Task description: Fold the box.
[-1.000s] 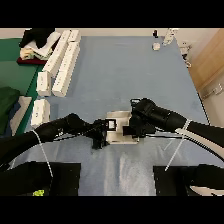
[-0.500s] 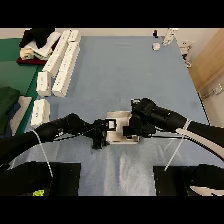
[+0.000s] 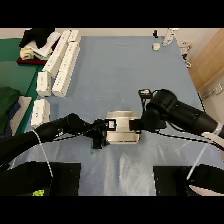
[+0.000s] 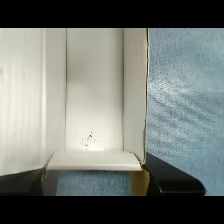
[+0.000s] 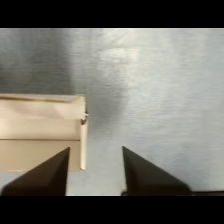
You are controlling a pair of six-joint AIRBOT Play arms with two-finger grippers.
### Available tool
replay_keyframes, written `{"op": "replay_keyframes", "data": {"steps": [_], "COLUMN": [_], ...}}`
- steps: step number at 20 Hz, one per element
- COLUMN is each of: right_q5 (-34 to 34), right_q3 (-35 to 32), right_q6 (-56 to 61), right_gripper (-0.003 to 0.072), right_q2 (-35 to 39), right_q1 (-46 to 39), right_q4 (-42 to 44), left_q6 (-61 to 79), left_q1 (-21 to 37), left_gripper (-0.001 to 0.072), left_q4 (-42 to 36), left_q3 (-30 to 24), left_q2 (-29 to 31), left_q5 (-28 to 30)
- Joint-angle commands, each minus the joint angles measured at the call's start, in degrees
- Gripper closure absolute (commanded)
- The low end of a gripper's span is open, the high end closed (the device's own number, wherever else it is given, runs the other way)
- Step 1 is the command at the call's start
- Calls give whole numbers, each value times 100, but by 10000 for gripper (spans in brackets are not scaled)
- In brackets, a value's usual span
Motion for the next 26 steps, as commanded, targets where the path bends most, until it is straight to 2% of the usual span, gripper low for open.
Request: {"op": "replay_keyframes", "data": {"steps": [1, 3, 4, 6, 7, 10, 11, 13, 18, 22, 24, 26], "right_q5": [-345, -334, -254, 267, 605, 1311, 1270, 879, -459, -1185, -1316, -1174], "right_q3": [15, -26, -44, -46, -46, -24, 24, 221, 1014, 1016, 927, 754], "right_q6": [-330, -813, -1156, -2116, -2686, -4798, -5501, -6354, -7388, -7882, -8072, -8225], "right_gripper": [473, 635, 685, 685, 686, 686, 686, 686, 687, 687, 687, 687], "right_q2": [476, 431, 293, -120, -343, -1069, -1325, -1770, -2640, -2682, -2643, -2470], "right_q1": [-415, -1097, -1543, -2474, -2909, -4006, -4247, -4452, -4273, -3829, -3556, -3311], "right_q4": [-468, -479, -404, 260, 929, 3829, 4795, 5914, 6570, 6461, 6306, 6153], "left_q6": [2, 2, 2, 2, 2, 2, 2, 2, 2, 2, 2, 2], "left_q1": [4, 4, 4, 4, 4, 4, 4, 4, 4, 4, 4, 4], "left_gripper": [173, 173, 173, 173, 173, 173, 173, 173, 173, 173, 173, 173], "left_q4": [2, 2, 2, 2, 2, 2, 2, 2, 2, 2, 2, 2], "left_q3": [2, 2, 2, 2, 2, 2, 2, 2, 2, 2, 2, 2], "left_q2": [2, 2, 2, 4, 2, 2, 2, 2, 4, 2, 2, 2], "left_q5": [-11, -9, -11, -11, -11, -11, -9, -11, -11, -7, -9, -9]}}
